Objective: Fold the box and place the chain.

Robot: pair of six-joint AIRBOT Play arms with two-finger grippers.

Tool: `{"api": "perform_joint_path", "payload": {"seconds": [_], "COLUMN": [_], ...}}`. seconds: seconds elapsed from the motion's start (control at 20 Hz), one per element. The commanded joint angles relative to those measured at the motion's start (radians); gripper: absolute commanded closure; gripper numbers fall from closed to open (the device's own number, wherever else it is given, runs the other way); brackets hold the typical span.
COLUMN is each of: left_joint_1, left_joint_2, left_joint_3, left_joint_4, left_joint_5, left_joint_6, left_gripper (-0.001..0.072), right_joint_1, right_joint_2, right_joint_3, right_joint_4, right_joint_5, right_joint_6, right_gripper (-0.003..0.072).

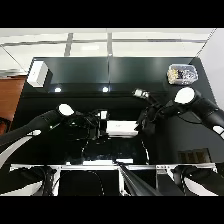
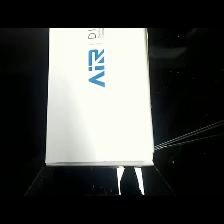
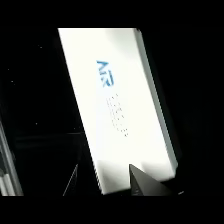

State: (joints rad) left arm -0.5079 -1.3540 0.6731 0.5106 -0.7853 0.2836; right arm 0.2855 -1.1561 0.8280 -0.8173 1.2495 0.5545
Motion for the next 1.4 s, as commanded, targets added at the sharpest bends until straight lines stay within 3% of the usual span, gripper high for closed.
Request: {"api": "perform_joint_path", "payload": {"seconds": [0.0, 0.05, 0.1, 0.25, 0.35, 0.75, 1.1, 1.35], "left_joint_1": [0.001, 0.001, 0.001, 0.001, 0.001, 0.001, 0.001, 0.001], "left_joint_2": [0.000, 0.000, 0.000, 0.000, 0.000, 0.000, 0.000, 0.000], "left_joint_3": [0.000, 0.000, 0.000, 0.000, 0.000, 0.000, 0.000, 0.000], "left_joint_4": [0.002, 0.002, 0.002, 0.002, 0.002, 0.002, 0.002, 0.002], "left_joint_5": [-0.003, -0.003, -0.003, -0.003, -0.003, -0.003, -0.003, -0.002], "left_joint_6": [0.003, 0.003, 0.003, 0.003, 0.003, 0.003, 0.003, 0.001], "left_gripper": [0.0303, 0.0303, 0.0303, 0.0303, 0.0303, 0.0303, 0.0303, 0.0303], "right_joint_1": [-0.093, -0.103, -0.102, -0.101, -0.089, -0.020, -0.020, -0.038], "right_joint_2": [0.014, 0.013, 0.013, 0.004, -0.012, -0.139, -0.173, -0.135], "right_joint_3": [-0.032, -0.063, -0.097, -0.180, -0.201, -0.207, -0.212, -0.151], "right_joint_4": [0.098, 0.175, 0.257, 0.453, 0.501, 0.431, 0.365, 0.372], "right_joint_5": [0.080, 0.081, 0.063, -0.025, -0.077, -0.199, -0.199, -0.053], "right_joint_6": [0.237, 0.238, 0.233, 0.234, 0.235, 0.295, 0.284, 0.222], "right_gripper": [0.0334, 0.0617, 0.0677, 0.0678, 0.0677, 0.0677, 0.0677, 0.0678]}}
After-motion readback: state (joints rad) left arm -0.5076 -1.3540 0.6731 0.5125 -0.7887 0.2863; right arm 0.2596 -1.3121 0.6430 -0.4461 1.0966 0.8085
